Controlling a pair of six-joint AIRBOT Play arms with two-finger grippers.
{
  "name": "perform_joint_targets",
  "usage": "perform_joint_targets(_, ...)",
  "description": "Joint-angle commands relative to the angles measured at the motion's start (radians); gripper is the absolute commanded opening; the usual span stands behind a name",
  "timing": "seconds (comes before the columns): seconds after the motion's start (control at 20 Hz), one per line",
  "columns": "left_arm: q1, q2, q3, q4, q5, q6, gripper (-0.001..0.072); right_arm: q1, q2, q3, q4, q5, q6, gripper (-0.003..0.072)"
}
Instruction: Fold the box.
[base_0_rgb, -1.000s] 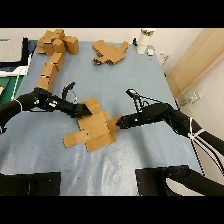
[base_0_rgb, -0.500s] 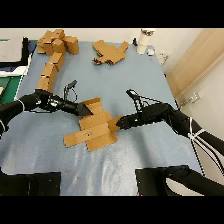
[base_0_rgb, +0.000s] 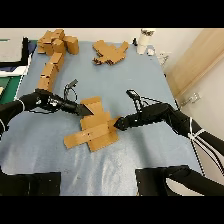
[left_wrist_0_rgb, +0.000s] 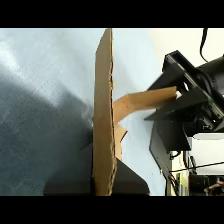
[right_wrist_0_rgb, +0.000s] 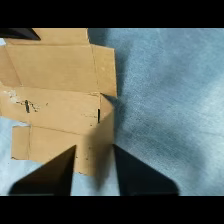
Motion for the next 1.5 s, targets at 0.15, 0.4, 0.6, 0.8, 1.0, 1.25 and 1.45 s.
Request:
perform_joint_targets(0.15,-0.048,0.025,0.024,-0.001,-0.005,0.150,0.0011,-0.056,0.001,0.051,-0.055,0.049,0.098,0.0469)
perform_joint_targets(0.4,-0.172,0.092,0.024,0.003,0.084,0.338,0.0011,-0.211,0.000,0.156,-0.050,0.048,0.158,0.0400)
perform_joint_targets(0.6,-0.233,0.109,0.024,0.002,0.149,0.431,0.0011,-0.238,0.000,0.162,-0.044,0.048,0.209,0.0245)
perform_joint_targets(0.8,-0.284,0.145,0.000,0.003,0.241,0.500,0.0009,-0.230,-0.001,0.162,-0.041,0.049,0.210,0.0205)
perform_joint_targets(1.0,-0.318,0.256,-0.100,-0.002,0.345,0.583,0.0009,-0.230,-0.001,0.161,-0.041,0.050,0.210,0.0204)
perform_joint_targets(1.25,-0.327,0.284,-0.208,-0.060,0.377,0.695,0.0012,-0.211,0.000,0.161,-0.010,-0.015,0.210,0.0004)
perform_joint_targets(1.45,-0.328,0.258,-0.208,-0.057,0.407,0.698,0.0012,-0.129,0.031,0.161,-0.235,-0.127,0.428,0.0003)
